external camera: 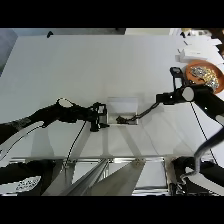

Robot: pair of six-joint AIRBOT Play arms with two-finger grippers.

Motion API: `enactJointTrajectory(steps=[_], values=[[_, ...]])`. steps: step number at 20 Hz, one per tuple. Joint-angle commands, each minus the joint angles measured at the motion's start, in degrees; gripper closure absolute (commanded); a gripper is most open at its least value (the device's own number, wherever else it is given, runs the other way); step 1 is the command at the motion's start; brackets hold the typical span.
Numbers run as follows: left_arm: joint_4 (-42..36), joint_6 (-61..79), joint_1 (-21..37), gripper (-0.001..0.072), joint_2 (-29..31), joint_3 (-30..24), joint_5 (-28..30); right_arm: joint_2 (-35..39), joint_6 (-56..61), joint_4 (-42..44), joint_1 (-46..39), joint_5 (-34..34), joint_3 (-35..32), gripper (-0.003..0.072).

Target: Fold the box and place the chain.

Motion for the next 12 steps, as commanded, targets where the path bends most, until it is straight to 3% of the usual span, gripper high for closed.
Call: enactJointTrajectory(steps=[1, 4, 6, 12], values=[[0.0, 0.0, 0.0, 0.0484, 0.0, 0.0, 0.0, 6.0, -1.5, 0.9, 0.0, 3.9, 0.0, 0.0671], [0.0, 0.0, 0.0, 0.0484, 0.0, 0.0, 0.0, 9.6, -1.5, 0.9, 0.0, 4.3, 0.0, 0.0664], [0.0, 0.0, 0.0, 0.0484, 0.0, 0.0, 0.0, 8.6, -1.1, 0.5, 0.0, 3.8, 0.0, 0.0362], [0.0, 0.0, 0.0, 0.0484, 0.0, 0.0, 0.0, -0.2, -1.7, -2.0, -0.1, 1.0, 0.0, 0.0359]])
